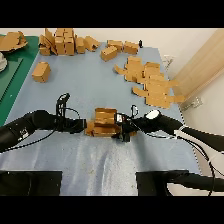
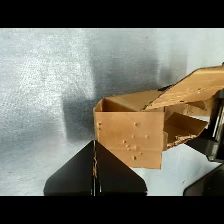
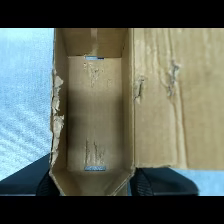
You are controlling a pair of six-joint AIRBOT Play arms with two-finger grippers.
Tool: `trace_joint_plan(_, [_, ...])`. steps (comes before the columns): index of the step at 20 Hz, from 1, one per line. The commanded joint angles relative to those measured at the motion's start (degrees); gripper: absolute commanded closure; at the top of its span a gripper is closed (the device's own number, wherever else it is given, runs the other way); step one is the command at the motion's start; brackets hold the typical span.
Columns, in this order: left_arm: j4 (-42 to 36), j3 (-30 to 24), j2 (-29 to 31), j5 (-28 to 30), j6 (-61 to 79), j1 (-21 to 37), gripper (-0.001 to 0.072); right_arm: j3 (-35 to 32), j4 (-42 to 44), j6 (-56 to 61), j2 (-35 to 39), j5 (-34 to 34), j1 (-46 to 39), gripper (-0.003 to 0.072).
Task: Fold the box.
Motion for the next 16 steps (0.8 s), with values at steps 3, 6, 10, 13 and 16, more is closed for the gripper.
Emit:
trace_joint_plan(3, [-2.2, 0.0, 0.3, 0.6, 0.2, 0.0, 0.0698, 0.0, 0.0, 0.0, 0.0, 0.0, 0.0, 0.0245])
trace_joint_plan(6, [-2.7, 0.0, 0.1, 1.1, 0.2, 0.0, 0.0698, 0.0, 0.0, 0.0, 0.0, 0.0, 0.0, 0.0245])
trace_joint_plan(10, [-5.2, 0.0, -2.3, 1.1, 2.6, -0.7, 0.0683, 0.0, 0.0, 0.0, 0.0, 0.0, 0.0, 0.0245])
trace_joint_plan(13, [-8.8, 0.0, -2.9, 1.4, 6.6, -1.1, 0.0439, 0.0, 0.0, 0.0, 0.0, 0.0, 0.0, 0.0245])
trace_joint_plan(16, [-9.0, 0.0, -2.9, 2.3, 6.6, -1.0, 0.0438, 0.0, 0.0, 0.0, 0.0, 0.0, 0.0, 0.0245])
